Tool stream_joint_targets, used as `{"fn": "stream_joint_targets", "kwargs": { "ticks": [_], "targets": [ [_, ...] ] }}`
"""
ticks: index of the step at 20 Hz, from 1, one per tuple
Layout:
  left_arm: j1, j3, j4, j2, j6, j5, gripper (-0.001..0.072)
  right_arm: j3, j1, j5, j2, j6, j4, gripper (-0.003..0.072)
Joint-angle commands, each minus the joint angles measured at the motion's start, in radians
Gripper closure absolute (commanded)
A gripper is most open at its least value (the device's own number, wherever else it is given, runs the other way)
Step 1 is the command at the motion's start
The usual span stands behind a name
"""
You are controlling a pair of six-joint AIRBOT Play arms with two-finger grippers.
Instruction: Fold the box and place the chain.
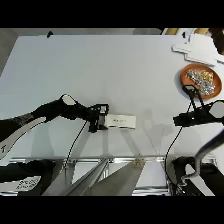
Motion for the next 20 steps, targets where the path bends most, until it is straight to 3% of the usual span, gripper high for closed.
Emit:
{"fn": "stream_joint_targets", "kwargs": {
  "ticks": [1, 5, 8, 11, 15, 16, 17, 20],
  "targets": [
    [-0.006, 0.001, -0.047, 0.001, 0.003, 0.038, 0.0558, -0.003, -0.017, 0.032, 0.001, 0.008, -0.001, 0.0667],
    [-0.005, 0.001, -0.101, 0.003, -0.097, 0.014, 0.0557, -0.003, -0.017, 0.032, 0.001, 0.008, -0.001, 0.0667],
    [0.013, 0.001, 0.007, 0.048, -0.185, 0.000, 0.0558, -0.003, -0.017, 0.032, 0.001, 0.008, -0.001, 0.0667],
    [0.086, 0.002, 0.138, 0.179, -0.421, 0.049, 0.0557, -0.003, -0.017, 0.032, 0.001, 0.008, -0.001, 0.0667],
    [0.316, 0.002, 0.345, 0.419, -0.828, 0.166, 0.0553, -0.003, -0.017, 0.032, 0.001, 0.008, -0.001, 0.0667],
    [0.388, 0.001, 0.408, 0.472, -0.913, 0.195, 0.0521, -0.003, -0.017, 0.032, 0.001, 0.008, -0.001, 0.0667],
    [0.470, 0.002, 0.479, 0.521, -1.005, 0.222, 0.0430, -0.003, -0.017, 0.032, 0.001, 0.008, -0.001, 0.0667],
    [0.706, 0.001, 0.655, 0.596, -1.278, 0.252, 0.0416, -0.003, -0.017, 0.032, 0.001, 0.008, -0.001, 0.0667]
  ]
}}
